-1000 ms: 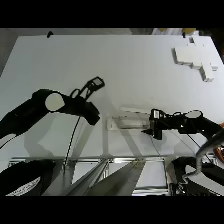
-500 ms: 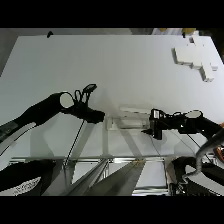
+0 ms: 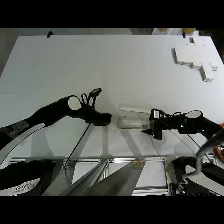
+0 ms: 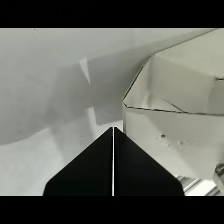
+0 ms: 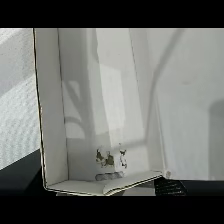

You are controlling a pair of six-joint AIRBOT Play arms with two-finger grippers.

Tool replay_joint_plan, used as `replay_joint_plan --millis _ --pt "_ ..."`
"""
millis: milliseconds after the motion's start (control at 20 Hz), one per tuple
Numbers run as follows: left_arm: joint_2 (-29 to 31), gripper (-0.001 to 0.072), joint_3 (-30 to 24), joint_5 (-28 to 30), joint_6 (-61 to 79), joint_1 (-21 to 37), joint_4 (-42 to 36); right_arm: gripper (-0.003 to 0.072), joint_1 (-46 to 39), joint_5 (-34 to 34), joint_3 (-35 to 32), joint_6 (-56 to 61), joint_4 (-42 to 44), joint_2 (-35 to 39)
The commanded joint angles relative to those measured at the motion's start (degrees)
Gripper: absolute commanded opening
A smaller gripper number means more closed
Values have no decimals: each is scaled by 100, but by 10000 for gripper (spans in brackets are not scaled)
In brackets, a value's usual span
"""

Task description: Fold the box and place the chain.

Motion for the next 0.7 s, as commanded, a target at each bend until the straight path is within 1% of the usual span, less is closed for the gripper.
replay_joint_plan --millis 0,50,100,300,350,400,450,500,650 --pt "157 14 15 96 2 -105 -166 340 2 2 -2 2 2 -2" --pt "229 39 15 111 -2 -116 -227 340 2 2 -2 2 2 -2" --pt "289 83 15 129 -2 -140 -256 340 2 2 -2 2 2 -2" --pt "387 93 17 225 0 -332 -529 340 2 2 -2 2 2 -2" --pt "391 116 17 262 0 -372 -555 340 2 2 -2 2 2 -2" --pt "398 176 20 284 -2 -391 -557 340 2 2 -2 2 2 -2" --pt "402 202 31 278 -2 -391 -555 340 2 2 -2 2 2 -2" --pt "402 215 50 280 -2 -389 -553 340 2 2 -2 2 2 -2" --pt "407 215 59 280 -2 -391 -555 340 2 2 -2 2 2 -2"
